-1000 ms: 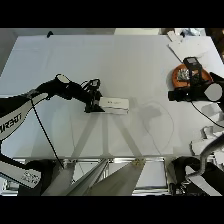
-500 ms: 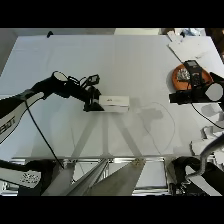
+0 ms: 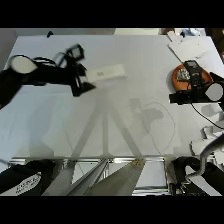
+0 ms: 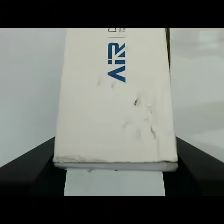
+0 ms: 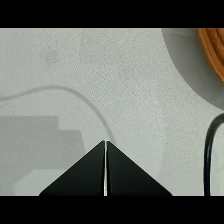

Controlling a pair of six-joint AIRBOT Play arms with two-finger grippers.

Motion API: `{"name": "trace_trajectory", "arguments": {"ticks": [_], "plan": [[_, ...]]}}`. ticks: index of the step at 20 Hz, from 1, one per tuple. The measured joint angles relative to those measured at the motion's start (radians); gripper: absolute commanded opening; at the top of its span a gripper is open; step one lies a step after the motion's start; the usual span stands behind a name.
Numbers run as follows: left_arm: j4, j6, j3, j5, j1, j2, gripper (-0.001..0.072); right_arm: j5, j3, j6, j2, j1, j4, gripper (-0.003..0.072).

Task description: Fold the box and place the chain.

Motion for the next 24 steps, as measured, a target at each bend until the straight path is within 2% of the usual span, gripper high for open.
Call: {"name": "trace_trajectory", "arguments": {"ticks": [3, 5, 11, 15, 20, 22, 24], "plan": [[0.099, -0.202, 0.000, 0.109, 0.087, 0.100, 0.0004, 0.000, 0.000, 0.000, 0.000, 0.000, 0.000, 0.0011], [0.166, -0.339, 0.000, 0.152, 0.181, 0.135, 0.0004, 0.000, 0.000, 0.000, 0.000, 0.000, 0.000, 0.0011], [0.278, -0.545, -0.001, 0.193, 0.499, 0.136, 0.0005, 0.000, 0.000, 0.000, 0.000, 0.000, 0.000, 0.0011], [0.296, -0.578, -0.001, 0.232, 0.617, 0.048, 0.0005, 0.000, 0.000, 0.000, 0.000, 0.000, 0.000, 0.0011], [0.301, -0.590, -0.001, 0.250, 0.647, -0.155, 0.0032, 0.000, 0.000, 0.000, 0.000, 0.000, 0.000, 0.0011], [0.298, -0.592, -0.001, 0.258, 0.646, -0.234, 0.0144, 0.000, 0.000, 0.000, 0.000, 0.000, 0.000, 0.0011], [0.295, -0.593, -0.001, 0.279, 0.642, -0.296, 0.0153, 0.000, 0.000, 0.000, 0.000, 0.000, 0.000, 0.0011]]}}
